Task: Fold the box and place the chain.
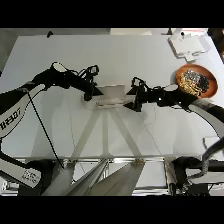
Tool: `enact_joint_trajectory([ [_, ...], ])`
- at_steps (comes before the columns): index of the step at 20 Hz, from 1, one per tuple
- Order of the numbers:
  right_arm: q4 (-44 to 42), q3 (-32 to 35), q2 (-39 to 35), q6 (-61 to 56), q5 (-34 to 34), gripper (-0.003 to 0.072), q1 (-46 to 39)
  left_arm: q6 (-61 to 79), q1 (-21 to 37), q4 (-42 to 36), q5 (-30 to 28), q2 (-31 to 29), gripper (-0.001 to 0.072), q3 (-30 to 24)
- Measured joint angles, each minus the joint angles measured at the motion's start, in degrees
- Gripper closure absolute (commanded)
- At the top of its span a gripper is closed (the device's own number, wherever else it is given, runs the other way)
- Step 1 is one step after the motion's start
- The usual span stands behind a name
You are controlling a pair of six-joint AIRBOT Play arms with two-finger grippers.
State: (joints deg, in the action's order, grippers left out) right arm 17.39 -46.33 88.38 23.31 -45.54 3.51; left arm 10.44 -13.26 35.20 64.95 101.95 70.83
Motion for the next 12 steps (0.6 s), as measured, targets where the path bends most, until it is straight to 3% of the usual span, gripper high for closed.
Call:
enact_joint_trajectory([
  [12, 3.6, -8.7, 7.2, 5.2, -7.4, -0.0006, -1.5, 0.0, 0.0, 0.0, -0.1, 0.0, 0.0695, 0.0],
])
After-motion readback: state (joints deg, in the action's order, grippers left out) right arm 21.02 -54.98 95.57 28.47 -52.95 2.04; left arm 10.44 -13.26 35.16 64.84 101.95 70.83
